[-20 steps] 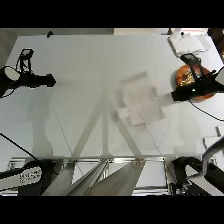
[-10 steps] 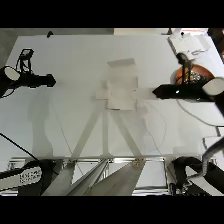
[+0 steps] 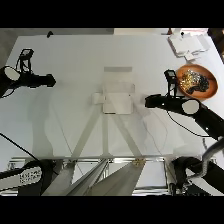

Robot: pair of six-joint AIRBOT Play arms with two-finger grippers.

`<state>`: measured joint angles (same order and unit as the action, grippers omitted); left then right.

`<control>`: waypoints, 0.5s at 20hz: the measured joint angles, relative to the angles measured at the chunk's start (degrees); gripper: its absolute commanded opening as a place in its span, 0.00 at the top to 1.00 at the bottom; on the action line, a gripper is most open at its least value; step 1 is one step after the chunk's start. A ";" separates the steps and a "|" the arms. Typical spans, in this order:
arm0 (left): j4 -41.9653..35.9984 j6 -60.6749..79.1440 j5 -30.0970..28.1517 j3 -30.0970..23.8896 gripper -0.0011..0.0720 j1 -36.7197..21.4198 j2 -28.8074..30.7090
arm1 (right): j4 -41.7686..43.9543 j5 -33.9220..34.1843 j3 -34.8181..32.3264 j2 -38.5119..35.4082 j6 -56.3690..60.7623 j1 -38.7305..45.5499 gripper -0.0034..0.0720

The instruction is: Fold the box and place the chain.

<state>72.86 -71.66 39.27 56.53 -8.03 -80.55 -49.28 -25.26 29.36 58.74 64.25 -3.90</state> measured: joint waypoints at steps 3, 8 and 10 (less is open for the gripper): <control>0.02 0.00 0.00 0.00 0.02 0.00 0.00 | 0.00 1.22 -0.39 0.00 -0.02 -0.33 0.94; 0.00 0.00 0.00 0.00 0.02 0.00 0.00 | -0.02 1.92 -0.57 0.00 -0.04 -0.48 0.94; -0.39 -0.02 0.00 0.00 0.02 0.00 0.00 | -0.02 2.03 -0.59 0.00 -0.04 -0.48 0.94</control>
<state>72.47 -71.68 39.27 56.53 -8.03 -80.55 -49.30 -23.22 28.77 58.74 64.20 -4.38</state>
